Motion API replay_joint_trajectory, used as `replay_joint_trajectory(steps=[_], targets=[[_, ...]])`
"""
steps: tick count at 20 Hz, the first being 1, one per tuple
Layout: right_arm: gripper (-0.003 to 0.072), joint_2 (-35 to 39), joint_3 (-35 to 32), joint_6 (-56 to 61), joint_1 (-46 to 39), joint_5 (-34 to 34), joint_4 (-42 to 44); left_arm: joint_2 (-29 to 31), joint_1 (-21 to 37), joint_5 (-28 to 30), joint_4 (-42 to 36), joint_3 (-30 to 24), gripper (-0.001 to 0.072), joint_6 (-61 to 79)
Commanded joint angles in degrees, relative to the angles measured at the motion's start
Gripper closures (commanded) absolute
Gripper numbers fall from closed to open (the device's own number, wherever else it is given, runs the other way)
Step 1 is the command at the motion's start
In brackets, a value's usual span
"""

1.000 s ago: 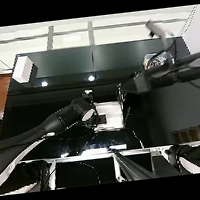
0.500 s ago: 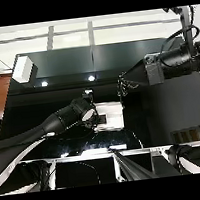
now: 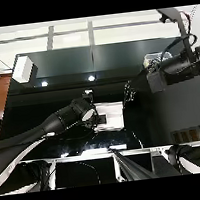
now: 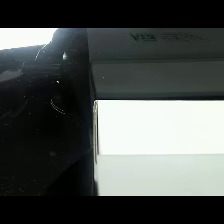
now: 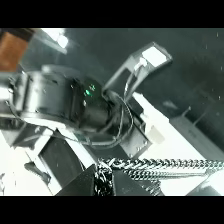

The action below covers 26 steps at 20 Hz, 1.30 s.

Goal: Fold the box and place the chain.

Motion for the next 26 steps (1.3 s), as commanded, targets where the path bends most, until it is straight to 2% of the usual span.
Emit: replay_joint_trajectory(steps=[1,6,11,13,20,23,26], targets=[[0.0679,0.0,-3.1,0.7,3.5,-1.1,-0.5,0.0,0.0,0.0,0.0,0.0,0.0677,0.0],[0.0679,-1.2,-10.3,1.8,9.6,-12.3,0.1,0.0,0.0,0.0,0.0,0.0,0.0677,0.0],[0.0679,-1.4,-17.0,2.8,9.7,-14.0,-0.8,0.0,0.0,0.0,0.0,0.0,0.0677,0.0],[0.0679,-1.4,-17.4,4.1,9.3,-15.6,-6.2,0.0,0.0,0.0,0.0,0.0,0.0677,0.0],[0.0678,1.6,-17.4,4.4,-0.5,-8.7,-7.7,0.0,0.0,0.0,0.0,0.0,0.0677,0.0],[0.0678,1.9,-18.0,4.5,0.0,-3.2,-6.9,0.0,0.0,0.0,0.0,0.0,0.0677,0.0],[0.0679,1.8,-20.9,4.5,4.5,-7.9,-2.4,0.0,0.0,0.0,0.0,0.0,0.0677,0.0]])
